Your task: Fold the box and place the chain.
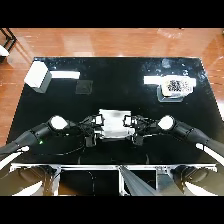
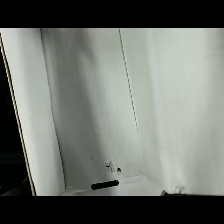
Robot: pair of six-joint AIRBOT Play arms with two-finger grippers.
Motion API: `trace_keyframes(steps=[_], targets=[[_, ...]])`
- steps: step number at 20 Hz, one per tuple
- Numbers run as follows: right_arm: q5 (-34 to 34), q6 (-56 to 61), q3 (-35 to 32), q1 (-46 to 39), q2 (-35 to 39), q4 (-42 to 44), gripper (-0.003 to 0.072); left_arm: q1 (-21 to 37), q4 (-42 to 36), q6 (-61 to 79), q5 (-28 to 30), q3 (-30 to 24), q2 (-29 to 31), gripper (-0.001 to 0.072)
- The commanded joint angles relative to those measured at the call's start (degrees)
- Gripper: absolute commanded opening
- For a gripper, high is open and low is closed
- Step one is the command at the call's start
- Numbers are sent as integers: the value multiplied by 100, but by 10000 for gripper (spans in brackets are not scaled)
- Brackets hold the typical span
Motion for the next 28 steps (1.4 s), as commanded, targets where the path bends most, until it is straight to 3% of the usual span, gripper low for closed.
trace_keyframes(steps=[1, 3, 4, 7, 10, 13, 19, 21, 23, 25, 28], targets=[[0, 2, -2, 0, 2, 2, 284, -2, 9, 0, -2, 0, 0, 305], [0, 2, -2, 0, 2, 2, 284, 0, 63, -2, -7, 0, 4, 87], [0, 2, -2, 0, 2, 2, 284, 22, 79, -11, -11, 0, 24, 18], [2, 2, -2, 0, 2, 2, 284, 258, 105, -647, -61, -2, 275, 18], [0, 2, -2, 0, 2, 2, 284, 640, 743, -1377, -389, -4, 730, 18], [2, 2, -2, 0, 2, 2, 284, 1161, 1532, -2579, -1034, -4, 1187, 18], [35, -2, -2, 0, 2, -4, 284, 2601, 1770, -5160, -2181, -4, 1856, 19], [35, -2, -2, 0, 2, -4, 284, 3130, 2500, -5643, -2645, -11, 1851, 18], [35, -2, -2, 0, 2, -4, 284, 3587, 3322, -6662, -2625, -140, 1843, 19], [35, -2, -2, 0, 2, -4, 284, 4035, 3239, -7917, -2389, -341, 1781, 19], [33, -2, -2, 0, 2, -4, 284, 4186, 2256, -8030, -2352, -533, 1429, 19]])
